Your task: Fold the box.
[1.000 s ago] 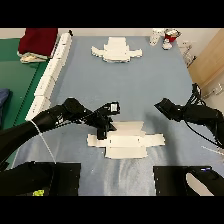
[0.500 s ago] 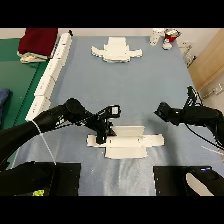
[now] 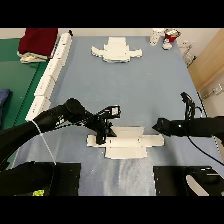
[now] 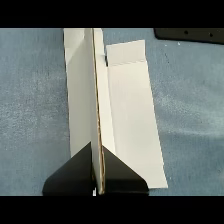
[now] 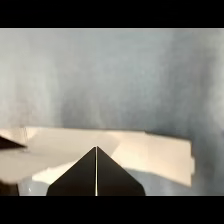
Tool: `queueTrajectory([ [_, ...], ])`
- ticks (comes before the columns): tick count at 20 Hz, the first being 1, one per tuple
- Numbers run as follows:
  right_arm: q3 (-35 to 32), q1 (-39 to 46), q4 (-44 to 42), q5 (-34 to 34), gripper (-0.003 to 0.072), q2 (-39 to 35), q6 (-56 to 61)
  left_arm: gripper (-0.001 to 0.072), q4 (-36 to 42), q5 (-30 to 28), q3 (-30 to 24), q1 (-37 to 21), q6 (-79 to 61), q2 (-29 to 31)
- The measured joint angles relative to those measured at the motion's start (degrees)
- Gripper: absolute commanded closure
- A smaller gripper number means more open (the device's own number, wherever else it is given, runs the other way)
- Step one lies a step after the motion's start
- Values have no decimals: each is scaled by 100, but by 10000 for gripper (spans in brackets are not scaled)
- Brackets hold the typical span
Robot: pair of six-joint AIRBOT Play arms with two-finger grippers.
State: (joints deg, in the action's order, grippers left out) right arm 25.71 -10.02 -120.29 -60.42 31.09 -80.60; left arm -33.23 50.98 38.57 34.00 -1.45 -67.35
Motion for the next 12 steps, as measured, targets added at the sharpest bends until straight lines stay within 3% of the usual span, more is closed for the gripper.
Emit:
queueTrajectory([
  [6,-2,-1235,839,-1268,684,-1478,1213,697,0,4,0,-2,0,0],
  [12,-160,-2131,1047,-1812,684,-1864,765,697,0,4,0,-2,-2,-2],
])
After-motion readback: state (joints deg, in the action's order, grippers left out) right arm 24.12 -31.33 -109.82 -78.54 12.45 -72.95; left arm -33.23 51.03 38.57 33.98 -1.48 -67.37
